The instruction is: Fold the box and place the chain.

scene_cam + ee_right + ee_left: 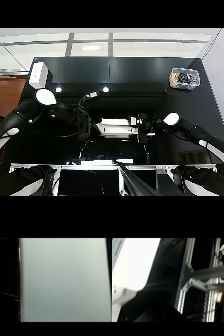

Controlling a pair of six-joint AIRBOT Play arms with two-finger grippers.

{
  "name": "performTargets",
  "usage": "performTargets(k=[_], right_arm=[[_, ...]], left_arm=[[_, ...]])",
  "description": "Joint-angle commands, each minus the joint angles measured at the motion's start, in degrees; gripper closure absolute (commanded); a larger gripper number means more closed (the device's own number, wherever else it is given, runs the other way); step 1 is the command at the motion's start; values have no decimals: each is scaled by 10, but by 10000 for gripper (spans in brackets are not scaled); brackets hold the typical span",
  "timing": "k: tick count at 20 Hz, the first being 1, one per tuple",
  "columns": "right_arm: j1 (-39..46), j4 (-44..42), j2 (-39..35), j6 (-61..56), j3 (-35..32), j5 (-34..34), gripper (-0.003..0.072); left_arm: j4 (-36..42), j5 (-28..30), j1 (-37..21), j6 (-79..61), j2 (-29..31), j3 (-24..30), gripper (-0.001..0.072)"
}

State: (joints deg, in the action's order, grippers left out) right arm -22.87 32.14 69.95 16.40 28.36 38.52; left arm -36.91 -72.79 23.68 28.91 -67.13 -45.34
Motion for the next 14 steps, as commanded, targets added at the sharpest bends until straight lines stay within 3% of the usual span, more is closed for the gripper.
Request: performTargets(k=[1,4,6,14], right_arm=[[0,0,0,0,0,0,271],[0,0,0,0,0,0,273],[0,0,0,0,0,0,657],[0,0,0,0,0,0,669]], left_arm=[[103,166,33,-49,-6,21,682],[96,363,52,-72,-11,21,682],[83,424,61,-97,-26,20,681],[61,335,62,-90,-124,10,681]])
